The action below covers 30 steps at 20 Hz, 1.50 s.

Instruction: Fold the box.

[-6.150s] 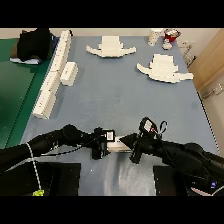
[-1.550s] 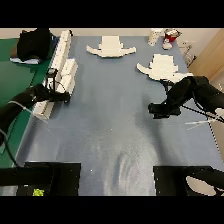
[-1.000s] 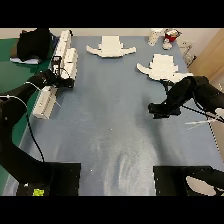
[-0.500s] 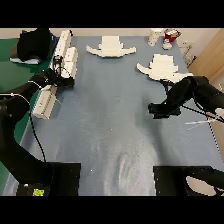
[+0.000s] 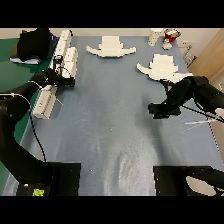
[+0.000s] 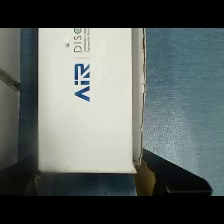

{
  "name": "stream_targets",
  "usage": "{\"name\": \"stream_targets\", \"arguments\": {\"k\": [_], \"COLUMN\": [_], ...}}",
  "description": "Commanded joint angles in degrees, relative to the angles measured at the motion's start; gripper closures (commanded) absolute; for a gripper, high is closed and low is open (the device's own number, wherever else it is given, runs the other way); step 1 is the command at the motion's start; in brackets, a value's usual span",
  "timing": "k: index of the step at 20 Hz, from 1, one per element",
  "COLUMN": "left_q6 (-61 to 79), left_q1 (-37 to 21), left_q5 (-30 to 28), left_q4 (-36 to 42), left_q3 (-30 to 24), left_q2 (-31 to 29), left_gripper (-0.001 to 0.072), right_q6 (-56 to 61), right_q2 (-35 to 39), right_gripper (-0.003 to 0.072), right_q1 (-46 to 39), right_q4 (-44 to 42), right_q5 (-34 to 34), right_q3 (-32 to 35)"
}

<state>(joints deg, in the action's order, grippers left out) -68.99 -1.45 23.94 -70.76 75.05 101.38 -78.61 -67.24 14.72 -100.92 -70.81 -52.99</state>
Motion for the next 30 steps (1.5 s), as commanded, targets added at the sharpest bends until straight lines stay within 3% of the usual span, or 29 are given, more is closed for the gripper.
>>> {"name": "stream_targets", "arguments": {"k": [1,11,12,13,14,18,21,25,27,30], "left_q6": [-0.02,-0.07,-0.09,-0.07,0.11,-1.27,-2.05,-8.96,-12.87,-14.21], "left_q1": [-0.42,-4.0,-4.0,-4.0,-4.0,-1.81,4.83,18.34,25.29,31.23], "left_q5": [2.27,28.89,32.48,37.18,40.74,47.87,47.08,37.77,32.26,24.96], "left_q4": [0.02,-0.17,-0.15,-0.15,-0.15,0.2,0.22,0.24,0.2,0.09], "left_q3": [0.31,5.46,6.32,7.54,8.83,10.75,4.55,-14.78,-23.32,-30.32], "left_q2": [-1.2,-11.58,-12.63,-13.73,-14.64,-20.85,-30.23,-44.68,-48.63,-48.96], "left_gripper": [0.0013,0.0019,0.0212,0.0586,0.0698,0.0704,0.0705,0.0704,0.0702,0.0698], "right_q6": [0.02,0.0,0.0,0.0,0.02,0.02,0.0,0.0,0.0,0.02], "right_q2": [-0.02,0.0,0.0,0.0,-0.02,-0.02,-0.02,-0.02,-0.02,-0.02], "right_gripper": [0.0683,0.0682,0.0682,0.0682,0.0682,0.0682,0.0682,0.0682,0.0682,0.0683], "right_q1": [0.0,0.0,0.0,0.0,0.0,0.0,0.0,0.0,0.0,0.0], "right_q4": [0.0,0.0,0.0,0.0,0.0,0.0,0.02,0.0,0.02,0.0], "right_q5": [0.0,0.0,0.0,0.0,0.0,0.0,0.0,0.0,0.0,0.0], "right_q3": [-0.02,-0.02,-0.02,-0.02,-0.02,-0.02,-0.02,-0.02,-0.02,-0.02]}}
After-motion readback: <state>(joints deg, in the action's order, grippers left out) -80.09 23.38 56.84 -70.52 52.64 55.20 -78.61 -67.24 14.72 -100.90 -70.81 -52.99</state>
